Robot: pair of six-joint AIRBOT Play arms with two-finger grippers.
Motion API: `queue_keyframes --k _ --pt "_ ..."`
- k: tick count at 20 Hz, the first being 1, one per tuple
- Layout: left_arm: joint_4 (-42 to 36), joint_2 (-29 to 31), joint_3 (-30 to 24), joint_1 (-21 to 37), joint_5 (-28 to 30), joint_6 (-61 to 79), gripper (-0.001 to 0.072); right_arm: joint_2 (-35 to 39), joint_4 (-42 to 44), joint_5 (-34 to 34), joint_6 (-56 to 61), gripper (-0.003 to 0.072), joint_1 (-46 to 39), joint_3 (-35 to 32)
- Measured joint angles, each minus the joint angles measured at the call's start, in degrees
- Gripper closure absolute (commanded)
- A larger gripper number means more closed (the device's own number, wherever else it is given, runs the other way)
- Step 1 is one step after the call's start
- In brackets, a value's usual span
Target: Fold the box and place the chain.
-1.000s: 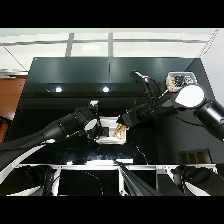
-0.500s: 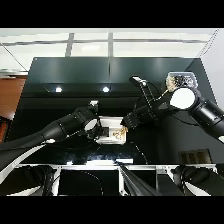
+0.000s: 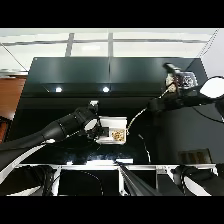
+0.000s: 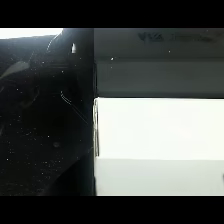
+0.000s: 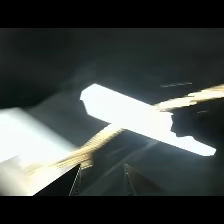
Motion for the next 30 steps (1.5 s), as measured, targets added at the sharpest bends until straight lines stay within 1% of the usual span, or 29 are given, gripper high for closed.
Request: queue_keyframes --k 1,2,4,6,8,10,12,13,14,16,20,22,25,30 --pt "0.0 0.0 0.0 0.0 0.0 0.0 0.0681 -0.3 -3.4 -3.1 1.6 0.0006 -2.2 -1.6" --pt "0.0 0.0 0.0 0.0 0.0 0.0 0.0681 -1.1 -7.0 -6.4 3.2 -0.0027 -4.1 -3.2" --pt "0.0 0.0 0.0 0.0 0.0 0.0 0.0681 -4.1 -11.9 -12.2 5.9 -0.0027 -6.7 -5.0" --pt "0.0 0.0 0.0 0.0 0.0 0.0 0.0681 -8.5 -14.6 -17.7 9.4 -0.0027 -8.0 -4.8" --pt "0.0 0.0 0.0 0.0 0.0 0.0 0.0681 -13.8 -16.1 -22.3 14.5 -0.0026 -8.8 -2.8" --pt "0.0 0.0 0.0 0.0 0.0 0.0 0.0681 -19.4 -17.0 -25.3 18.9 -0.0025 -9.1 0.7" --pt "0.0 0.0 0.0 0.0 0.0 0.0 0.0681 -24.3 -16.9 -27.0 21.8 0.0014 -9.3 4.5" --pt "0.0 0.0 0.0 0.0 0.0 0.0 0.0681 -26.3 -16.4 -27.3 22.7 0.0057 -9.4 6.1" --pt "0.0 0.0 0.0 0.0 0.0 0.0 0.0681 -28.2 -15.7 -27.8 23.5 0.0353 -9.4 7.5" --pt "0.0 0.0 0.0 0.0 0.0 0.0 0.0681 -30.8 -14.9 -27.8 24.5 0.0679 -9.4 9.3" --pt "0.0 0.0 0.0 0.0 0.0 0.0 0.0681 -31.8 -14.2 -24.7 24.3 0.0676 -9.5 11.0" --pt "0.0 0.0 0.0 0.0 0.0 0.0 0.0681 -29.0 -13.9 -22.5 22.7 0.0676 -9.6 11.4" --pt "0.0 0.0 0.0 0.0 0.0 0.0 0.0681 -19.6 -13.9 -18.9 17.3 0.0677 -9.6 11.7" --pt "0.0 0.0 0.0 0.0 0.0 0.0 0.0681 1.2 -12.0 -10.1 8.3 0.0678 -9.6 12.3"
